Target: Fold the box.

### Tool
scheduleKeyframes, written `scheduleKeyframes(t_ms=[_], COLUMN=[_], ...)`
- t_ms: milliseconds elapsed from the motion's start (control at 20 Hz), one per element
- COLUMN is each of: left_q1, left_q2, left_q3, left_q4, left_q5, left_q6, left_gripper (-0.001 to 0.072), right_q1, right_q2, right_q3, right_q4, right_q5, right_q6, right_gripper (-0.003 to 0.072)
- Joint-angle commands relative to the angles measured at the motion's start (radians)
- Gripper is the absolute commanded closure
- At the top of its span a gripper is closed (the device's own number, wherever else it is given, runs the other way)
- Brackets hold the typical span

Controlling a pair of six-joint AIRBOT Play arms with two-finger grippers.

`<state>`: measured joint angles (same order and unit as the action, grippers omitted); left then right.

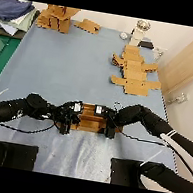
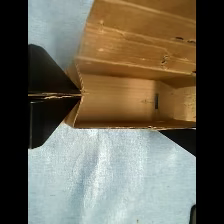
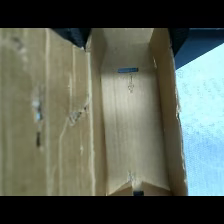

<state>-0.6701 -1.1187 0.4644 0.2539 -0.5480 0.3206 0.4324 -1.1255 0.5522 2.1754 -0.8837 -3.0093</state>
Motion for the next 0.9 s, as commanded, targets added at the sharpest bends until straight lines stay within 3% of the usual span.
scheduleKeyframes(t_ms=[0,50,100,150,200,400,450,500,550,800,850], left_q1=[-0.019,-0.023,-0.023,-0.023,-0.023,-0.023,-0.023,-0.023,-0.023,-0.023,-0.022], left_q2=[-0.01,-0.01,-0.01,-0.01,-0.01,-0.01,-0.01,-0.01,-0.01,-0.01,-0.01], left_q3=[0.0,0.0,0.0,0.0,0.0,0.0,0.0,0.0,0.0,0.0,0.0], left_q4=[-0.023,-0.023,-0.023,-0.023,-0.023,-0.023,-0.023,-0.023,-0.023,-0.022,-0.022], left_q5=[0.023,0.033,0.036,0.039,0.041,0.04,0.04,0.04,0.04,0.04,0.041], left_q6=[0.009,0.009,0.009,0.009,0.008,0.008,0.008,0.008,0.008,0.005,-0.002], left_gripper=[0.0678,0.0677,0.0625,0.0397,0.0331,0.0328,0.0291,0.014,0.0092,0.0094,0.0198], right_q1=[0.0,0.0,0.0,0.0,0.0,0.0,0.0,0.0,0.0,0.0,0.0], right_q2=[0.001,0.001,0.001,0.001,0.001,0.001,0.001,0.001,0.001,0.001,0.001], right_q3=[0.001,0.001,0.001,0.001,0.001,0.001,0.001,0.001,0.001,0.001,0.001], right_q4=[0.0,0.0,0.0,0.0,0.0,0.0,0.0,0.0,0.0,0.0,0.0], right_q5=[0.0,0.0,0.0,0.0,0.0,0.0,0.0,0.0,0.0,0.0,0.0], right_q6=[0.001,0.001,0.001,0.001,0.001,0.001,0.001,0.001,0.001,0.001,0.001], right_gripper=[0.0213,0.0213,0.0212,0.0212,0.0212,0.0212,0.0212,0.0212,0.0213,0.0213,0.0212])
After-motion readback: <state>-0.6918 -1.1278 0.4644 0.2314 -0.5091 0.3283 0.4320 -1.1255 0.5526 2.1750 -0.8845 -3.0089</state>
